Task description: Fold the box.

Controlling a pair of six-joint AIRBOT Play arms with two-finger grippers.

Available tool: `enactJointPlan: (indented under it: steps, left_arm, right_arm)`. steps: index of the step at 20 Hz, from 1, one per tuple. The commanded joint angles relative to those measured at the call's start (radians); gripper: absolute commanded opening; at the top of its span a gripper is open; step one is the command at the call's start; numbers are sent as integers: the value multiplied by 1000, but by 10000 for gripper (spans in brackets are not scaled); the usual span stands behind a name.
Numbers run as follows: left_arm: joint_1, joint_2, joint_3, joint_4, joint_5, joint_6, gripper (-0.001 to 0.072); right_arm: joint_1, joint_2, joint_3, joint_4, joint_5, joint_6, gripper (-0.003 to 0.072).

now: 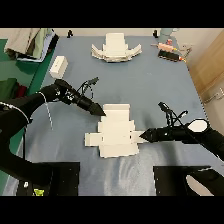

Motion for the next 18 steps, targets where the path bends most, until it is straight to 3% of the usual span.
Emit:
enactJointPlan:
  steps: [1, 2, 3, 8, 9, 10, 14, 18]
  left_arm:
    - [0, 13, 2, -82, 3, 179, 12]
    - [0, 19, 2, -109, 3, 214, 12]
    - [0, 29, 1, -120, 3, 259, 12]
    - [-26, 93, 0, -114, 29, 400, 8]
    - [-42, 114, 0, -109, 56, 424, 9]
    - [-58, 135, -1, -103, 89, 447, 8]
    - [-148, 239, -88, -93, 270, 541, 7]
    - [-238, 399, -284, -153, 508, 730, 7]
  right_arm:
    - [0, 0, 0, -82, -36, 55, 138]
    - [0, 0, 0, -106, -46, 68, 257]
    - [-1, 0, 2, -139, -61, 98, 297]
    - [-3, 2, 140, -523, -67, 430, 321]
    - [-3, 2, 189, -602, -48, 502, 443]
    - [-3, 2, 237, -657, -31, 557, 506]
    - [-2, 2, 407, -700, 13, 608, 515]
    - [-2, 1, 456, -698, 15, 634, 515]
